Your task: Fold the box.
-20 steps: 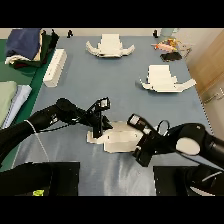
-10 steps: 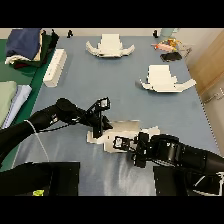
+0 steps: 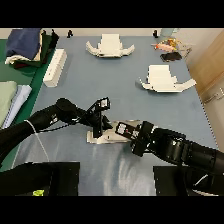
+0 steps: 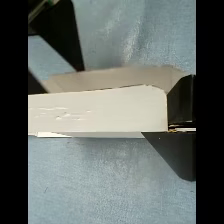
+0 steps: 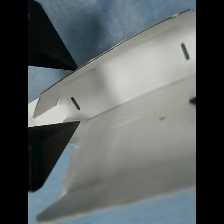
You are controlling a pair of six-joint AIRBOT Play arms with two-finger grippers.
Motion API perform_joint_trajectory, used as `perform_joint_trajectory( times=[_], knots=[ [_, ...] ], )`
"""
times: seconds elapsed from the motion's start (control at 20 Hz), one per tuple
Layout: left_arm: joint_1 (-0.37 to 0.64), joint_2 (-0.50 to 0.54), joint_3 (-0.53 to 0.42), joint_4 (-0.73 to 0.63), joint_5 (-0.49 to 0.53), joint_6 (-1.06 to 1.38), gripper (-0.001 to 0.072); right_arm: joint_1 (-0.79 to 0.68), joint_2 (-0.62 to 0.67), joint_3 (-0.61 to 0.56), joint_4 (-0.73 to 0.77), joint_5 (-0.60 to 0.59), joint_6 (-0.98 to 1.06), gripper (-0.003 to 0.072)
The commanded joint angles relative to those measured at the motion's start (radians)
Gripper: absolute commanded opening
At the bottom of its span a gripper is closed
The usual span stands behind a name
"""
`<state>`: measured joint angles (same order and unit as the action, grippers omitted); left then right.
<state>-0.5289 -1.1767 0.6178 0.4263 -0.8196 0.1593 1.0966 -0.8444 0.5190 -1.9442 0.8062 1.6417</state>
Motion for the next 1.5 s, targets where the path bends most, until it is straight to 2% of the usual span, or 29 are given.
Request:
perform_joint_trajectory(
  times=[0.0,0.15,0.55,0.65,0.7,0.75,0.8,0.9,1.05,1.15,1.3,1.45],
  knots=[
    [-0.001,0.0,0.0,0.0,-0.001,0.0,0.0017,-0.066,0.01,0.003,-0.069,0.019,0.185,0.0471],
    [-0.001,0.0,0.0,0.0,-0.002,0.0,0.0017,-0.114,0.01,0.003,-0.068,0.02,0.22,0.0472],
    [-0.001,0.0,0.0,0.0,-0.001,0.0,0.0017,-0.115,0.01,0.003,-0.045,0.016,0.216,0.0476],
    [-0.001,0.0,0.0,0.0,-0.002,0.0,0.0017,-0.115,0.01,0.003,-0.032,0.002,0.152,0.0486],
    [0.0,0.0,0.0,0.0,-0.001,0.0,0.0017,-0.118,0.01,0.003,-0.022,-0.027,0.056,0.0539],
    [-0.001,0.0,0.0,0.0,-0.002,0.0,0.0017,-0.135,0.01,0.003,-0.008,-0.054,-0.019,0.0638],
    [-0.001,0.0,0.0,0.0,-0.001,0.0,0.0017,-0.176,0.01,0.003,0.045,-0.076,-0.095,0.0707],
    [-0.001,0.0,0.0,0.0,-0.001,0.0,0.0017,-0.297,0.01,0.003,0.287,-0.084,-0.365,0.071],
    [-0.001,0.0,0.0,0.0,-0.002,0.0,0.0017,-0.499,0.003,0.003,0.739,-0.048,-0.924,0.0715],
    [-0.001,0.0,0.0,0.0,-0.001,0.0,0.0017,-0.598,-0.021,0.003,0.929,-0.031,-1.181,0.0715],
    [-0.001,0.0,0.0,0.0,-0.001,0.0,0.0017,-0.66,-0.096,0.003,1.067,0.006,-1.392,0.0715],
    [-0.001,0.0,0.0,0.0,-0.001,0.0,0.0017,-0.661,-0.153,0.003,1.078,0.026,-1.423,0.0715]
  ],
)
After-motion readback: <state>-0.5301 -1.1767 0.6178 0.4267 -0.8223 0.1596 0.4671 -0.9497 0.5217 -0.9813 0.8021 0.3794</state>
